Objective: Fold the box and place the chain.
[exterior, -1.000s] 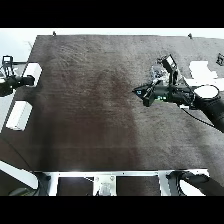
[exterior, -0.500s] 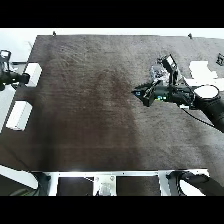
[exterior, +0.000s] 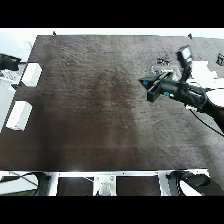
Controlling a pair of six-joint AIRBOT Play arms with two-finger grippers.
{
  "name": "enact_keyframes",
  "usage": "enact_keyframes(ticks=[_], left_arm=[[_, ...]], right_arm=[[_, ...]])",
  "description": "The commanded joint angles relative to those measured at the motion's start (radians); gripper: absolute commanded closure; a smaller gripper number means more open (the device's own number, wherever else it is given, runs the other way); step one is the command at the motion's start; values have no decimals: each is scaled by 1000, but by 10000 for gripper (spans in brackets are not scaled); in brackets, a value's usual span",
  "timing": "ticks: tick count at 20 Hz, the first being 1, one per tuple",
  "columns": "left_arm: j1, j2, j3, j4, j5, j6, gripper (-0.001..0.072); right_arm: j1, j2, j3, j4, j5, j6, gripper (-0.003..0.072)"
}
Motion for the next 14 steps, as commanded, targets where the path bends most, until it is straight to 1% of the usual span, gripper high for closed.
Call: enact_keyframes(ticks=[1,3,6,8,9,11,14], left_arm=[[-101,273,-183,-111,150,37,695],[-193,449,-330,-124,325,37,694],[-336,675,-553,-129,540,37,694],[-437,788,-695,-129,673,38,694],[-485,832,-763,-128,724,42,695],[-552,876,-877,-126,770,48,694],[-571,882,-1021,-127,778,37,694]], right_arm=[[12,169,-79,-4,-242,69,670],[11,274,-151,-4,-323,70,670],[11,425,-275,-4,-401,69,671],[11,517,-381,-5,-468,69,671],[11,557,-442,-5,-502,69,671],[11,622,-561,-5,-536,69,670],[11,700,-710,-4,-547,69,669]])
